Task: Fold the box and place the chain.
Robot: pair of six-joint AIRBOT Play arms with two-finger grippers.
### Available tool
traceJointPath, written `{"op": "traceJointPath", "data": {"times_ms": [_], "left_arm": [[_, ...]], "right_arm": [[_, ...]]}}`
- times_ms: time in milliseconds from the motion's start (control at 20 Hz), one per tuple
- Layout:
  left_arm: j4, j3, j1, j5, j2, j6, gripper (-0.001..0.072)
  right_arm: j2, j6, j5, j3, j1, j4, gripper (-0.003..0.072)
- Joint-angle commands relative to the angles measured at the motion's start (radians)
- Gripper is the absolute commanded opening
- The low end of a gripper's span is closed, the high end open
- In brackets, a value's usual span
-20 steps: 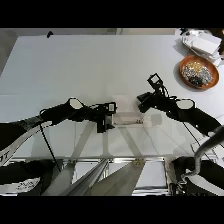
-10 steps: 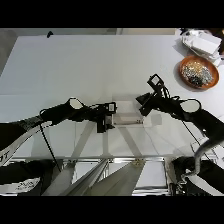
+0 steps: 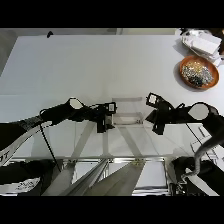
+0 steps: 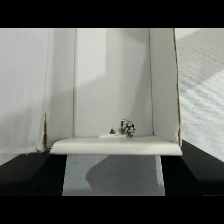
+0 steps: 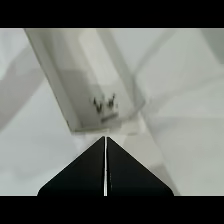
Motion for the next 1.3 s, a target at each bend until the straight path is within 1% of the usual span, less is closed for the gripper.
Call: {"op": "traceJointPath", "data": {"times_ms": [0, 50, 100, 150, 250, 300, 400, 500, 700, 800, 900, 1200, 1250], "left_arm": [[0.000, 0.000, 0.001, 0.000, 0.001, 0.000, 0.0323], [0.000, 0.000, 0.001, 0.000, 0.001, 0.000, 0.0323], [0.000, 0.000, 0.001, 0.000, 0.001, 0.000, 0.0323], [0.000, 0.000, 0.001, 0.000, 0.001, 0.000, 0.0323], [0.000, 0.000, 0.001, 0.000, 0.000, 0.000, 0.0323], [0.000, 0.000, 0.001, 0.000, 0.001, 0.000, 0.0323], [0.000, 0.000, 0.001, 0.000, 0.001, 0.000, 0.0323], [0.000, 0.000, 0.001, 0.000, 0.001, 0.000, 0.0323], [0.000, 0.000, 0.001, 0.000, 0.001, 0.000, 0.0323], [0.000, 0.000, 0.001, 0.000, 0.001, 0.000, 0.0323], [0.000, 0.000, 0.001, 0.000, 0.001, 0.000, 0.0323], [0.000, 0.000, 0.001, 0.000, 0.001, 0.000, 0.0323], [0.000, 0.000, 0.001, 0.000, 0.001, 0.000, 0.0323]], "right_arm": [[0.004, -0.040, 0.077, 0.001, -0.064, -0.147, 0.0028], [0.003, -0.076, 0.061, 0.001, -0.072, -0.149, 0.0130], [-0.002, -0.114, 0.032, -0.001, -0.072, -0.134, 0.0290], [-0.013, -0.156, 0.002, -0.002, -0.064, -0.110, 0.0357], [-0.031, -0.244, -0.080, -0.015, -0.029, -0.077, 0.0343], [-0.039, -0.275, -0.119, -0.019, -0.004, -0.072, 0.0312], [-0.058, -0.297, -0.193, -0.019, 0.037, -0.065, 0.0287], [-0.089, -0.297, -0.243, -0.019, 0.064, -0.043, 0.0286], [-0.146, -0.298, -0.223, -0.019, 0.084, -0.044, 0.0267], [-0.146, -0.298, -0.201, -0.019, 0.084, -0.047, 0.0248], [-0.146, -0.298, -0.184, -0.019, 0.084, -0.047, 0.0245], [-0.146, -0.298, -0.190, -0.019, 0.084, -0.031, 0.0234], [-0.146, -0.298, -0.195, -0.019, 0.084, -0.020, 0.0215]]}}
